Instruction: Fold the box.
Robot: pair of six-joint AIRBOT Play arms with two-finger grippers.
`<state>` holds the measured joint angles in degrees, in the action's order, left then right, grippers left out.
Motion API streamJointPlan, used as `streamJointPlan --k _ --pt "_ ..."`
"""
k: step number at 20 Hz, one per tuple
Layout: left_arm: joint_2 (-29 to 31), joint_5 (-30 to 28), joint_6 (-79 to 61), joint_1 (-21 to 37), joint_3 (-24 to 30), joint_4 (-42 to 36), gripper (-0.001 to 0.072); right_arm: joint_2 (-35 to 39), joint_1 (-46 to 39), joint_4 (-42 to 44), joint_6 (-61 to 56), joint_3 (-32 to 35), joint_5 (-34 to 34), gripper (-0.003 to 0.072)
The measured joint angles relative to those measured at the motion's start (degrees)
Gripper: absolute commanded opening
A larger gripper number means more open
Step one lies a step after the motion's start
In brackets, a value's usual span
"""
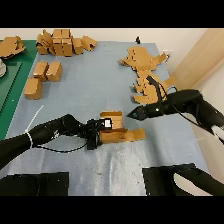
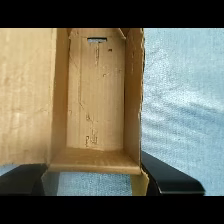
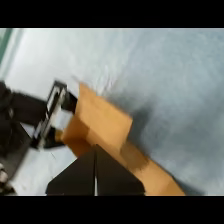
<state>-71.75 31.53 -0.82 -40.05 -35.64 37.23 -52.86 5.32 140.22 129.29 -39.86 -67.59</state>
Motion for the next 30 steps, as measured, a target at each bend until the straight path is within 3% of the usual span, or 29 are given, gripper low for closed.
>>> streamJointPlan --k 1,2,3,7,11,16,26,28,30 --pt "0.0 0.0 0.0 0.0 0.0 0.0 0.0460 4.0 1.1 -4.0 0.0 1.6 -1.0 0.0295" --pt "0.0 0.0 0.0 0.0 0.0 0.0 0.0460 7.5 2.5 -7.6 0.0 3.5 -2.1 0.0501" --pt "0.0 0.0 0.0 0.0 0.0 0.0 0.0460 10.1 4.1 -10.5 0.1 5.4 -2.4 0.0508" --pt "0.0 0.0 0.0 0.0 0.0 0.0 0.0460 14.6 10.8 -20.2 7.8 10.8 1.0 0.0508" --pt "0.0 0.0 0.0 0.0 0.0 0.0 0.0460 12.2 15.4 -24.4 17.4 12.4 11.5 0.0508" --pt "0.0 0.0 0.0 0.0 0.0 0.0 0.0460 5.2 17.5 -22.1 29.2 12.9 19.6 0.0508" --pt "0.0 0.0 0.0 0.0 0.0 0.0 0.0460 1.2 18.0 -16.8 39.9 13.0 24.6 0.0502" --pt "0.0 0.0 0.0 0.0 0.0 0.0 0.0460 1.1 18.3 -16.1 40.3 12.9 24.6 0.0297" --pt "0.0 0.0 0.0 0.0 0.0 0.0 0.0460 1.1 19.2 -15.6 40.5 12.9 24.7 0.0266"
